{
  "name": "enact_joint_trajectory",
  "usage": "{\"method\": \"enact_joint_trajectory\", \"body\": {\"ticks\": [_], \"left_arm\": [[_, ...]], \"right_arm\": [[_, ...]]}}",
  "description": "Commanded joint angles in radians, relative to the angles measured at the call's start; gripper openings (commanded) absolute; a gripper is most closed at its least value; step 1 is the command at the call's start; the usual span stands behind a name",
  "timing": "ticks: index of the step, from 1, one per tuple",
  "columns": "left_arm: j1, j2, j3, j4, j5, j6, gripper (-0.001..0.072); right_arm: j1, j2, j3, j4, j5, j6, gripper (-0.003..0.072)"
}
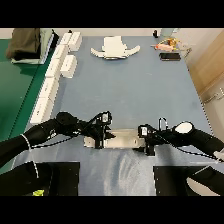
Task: Fold the box.
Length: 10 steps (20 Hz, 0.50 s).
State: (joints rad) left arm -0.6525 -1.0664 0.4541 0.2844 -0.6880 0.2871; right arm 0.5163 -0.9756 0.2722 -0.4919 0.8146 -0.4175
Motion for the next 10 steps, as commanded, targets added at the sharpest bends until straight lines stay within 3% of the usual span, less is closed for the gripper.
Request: {"method": "enact_joint_trajectory", "body": {"ticks": [1,3,10], "left_arm": [[-0.001,0.000,0.000,0.000,-0.001,0.001,0.0015],[-0.001,0.000,0.000,0.000,0.000,0.000,0.0015],[-0.001,0.000,0.000,0.000,-0.001,0.000,0.0015]], "right_arm": [[0.003,-0.006,-0.002,0.002,0.002,-0.003,0.0563],[0.003,-0.006,-0.002,0.002,0.002,-0.003,0.0506],[0.003,-0.002,-0.002,-0.002,-0.028,-0.003,0.0508]]}}
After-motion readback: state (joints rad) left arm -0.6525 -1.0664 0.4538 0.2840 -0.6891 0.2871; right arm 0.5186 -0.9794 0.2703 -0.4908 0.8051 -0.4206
